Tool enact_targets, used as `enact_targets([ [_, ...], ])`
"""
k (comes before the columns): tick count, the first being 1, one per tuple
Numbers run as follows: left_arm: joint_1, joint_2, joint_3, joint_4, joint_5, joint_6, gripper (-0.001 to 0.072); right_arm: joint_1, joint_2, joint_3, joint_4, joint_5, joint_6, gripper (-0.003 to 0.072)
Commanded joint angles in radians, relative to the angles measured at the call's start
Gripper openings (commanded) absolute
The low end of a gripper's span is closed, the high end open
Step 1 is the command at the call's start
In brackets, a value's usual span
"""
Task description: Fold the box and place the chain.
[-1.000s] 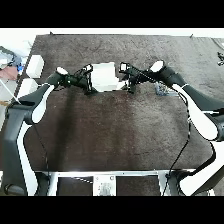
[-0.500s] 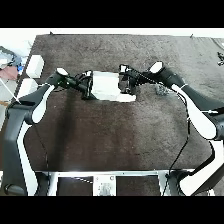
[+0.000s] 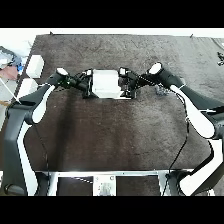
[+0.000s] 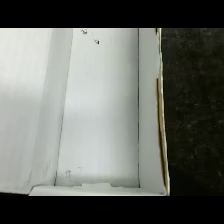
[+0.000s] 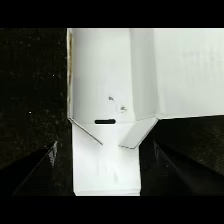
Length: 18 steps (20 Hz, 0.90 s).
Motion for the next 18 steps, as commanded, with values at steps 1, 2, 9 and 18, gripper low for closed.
enact_targets([
  [1,0.001,0.001,0.001,0.0,0.021,-0.02,0.0073,0.003,-0.026,0.0,0.03,-0.045,0.003,0.0694],
  [2,0.001,0.001,0.001,0.0,0.021,-0.02,0.0073,0.003,-0.038,0.0,0.034,-0.071,0.003,0.0551],
  [9,0.001,0.001,0.001,0.0,0.021,-0.02,0.0073,0.011,-0.06,0.0,0.109,-0.137,-0.067,0.0341],
  [18,0.001,0.001,0.001,0.0,0.021,-0.02,0.0073,0.066,-0.071,0.0,0.12,-0.197,-0.095,0.0219],
])
